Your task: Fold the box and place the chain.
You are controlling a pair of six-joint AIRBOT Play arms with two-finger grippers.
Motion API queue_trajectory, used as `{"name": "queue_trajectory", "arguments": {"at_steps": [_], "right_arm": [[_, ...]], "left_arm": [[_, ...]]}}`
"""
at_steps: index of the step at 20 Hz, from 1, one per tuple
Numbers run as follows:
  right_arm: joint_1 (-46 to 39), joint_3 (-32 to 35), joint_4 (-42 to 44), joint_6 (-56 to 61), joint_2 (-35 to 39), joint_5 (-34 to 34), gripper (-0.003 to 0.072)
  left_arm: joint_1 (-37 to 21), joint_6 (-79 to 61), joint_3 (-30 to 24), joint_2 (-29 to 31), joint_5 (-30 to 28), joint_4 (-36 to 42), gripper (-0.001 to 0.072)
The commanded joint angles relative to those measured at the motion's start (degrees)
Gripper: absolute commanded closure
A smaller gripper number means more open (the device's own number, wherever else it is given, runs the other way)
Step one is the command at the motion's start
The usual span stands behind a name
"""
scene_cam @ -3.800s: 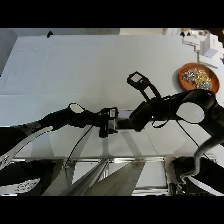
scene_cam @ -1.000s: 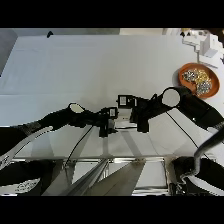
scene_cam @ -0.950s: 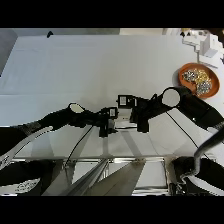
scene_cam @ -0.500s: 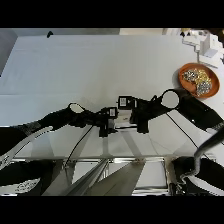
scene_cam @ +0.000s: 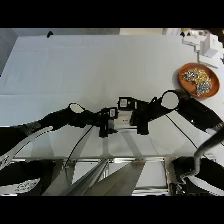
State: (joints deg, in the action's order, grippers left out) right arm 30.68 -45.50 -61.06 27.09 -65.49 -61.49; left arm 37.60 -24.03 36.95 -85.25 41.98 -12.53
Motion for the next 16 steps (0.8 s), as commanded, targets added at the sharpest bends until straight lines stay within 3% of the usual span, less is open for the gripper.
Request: {"name": "queue_trajectory", "arguments": {"at_steps": [1,3,5,9,13,14,15,16], "right_arm": [[0.04,0.81,0.11,0.0,0.02,-0.52,0.0563],[0.04,0.81,0.11,0.0,0.02,-0.5,0.056],[0.04,0.81,0.31,0.02,0.2,-0.46,0.0451],[0.02,0.81,1.64,0.04,3.48,0.7,0.0354],[-0.85,0.81,5.55,0.17,8.17,3.76,0.0351],[-1.86,0.87,9.51,1.2,8.2,4.44,0.0446],[-2.89,1.36,13.97,1.4,7.96,5.14,0.0592],[-3.74,2.45,18.18,0.9,7.61,5.99,0.0665]], "left_arm": [[0.0,0.04,0.02,0.04,-0.15,0.04,0.0571],[0.0,0.07,0.02,0.04,-0.15,0.07,0.0571],[0.0,0.04,0.02,0.04,-0.15,0.07,0.0571],[0.0,0.04,0.02,0.04,-0.15,0.07,0.0571],[0.0,0.07,0.02,0.04,-0.15,0.07,0.0571],[0.0,0.07,0.02,0.04,-0.15,0.07,0.0571],[0.0,0.04,0.02,0.04,-0.15,0.07,0.0571],[0.0,0.04,0.02,0.04,-0.15,0.07,0.0571]]}}
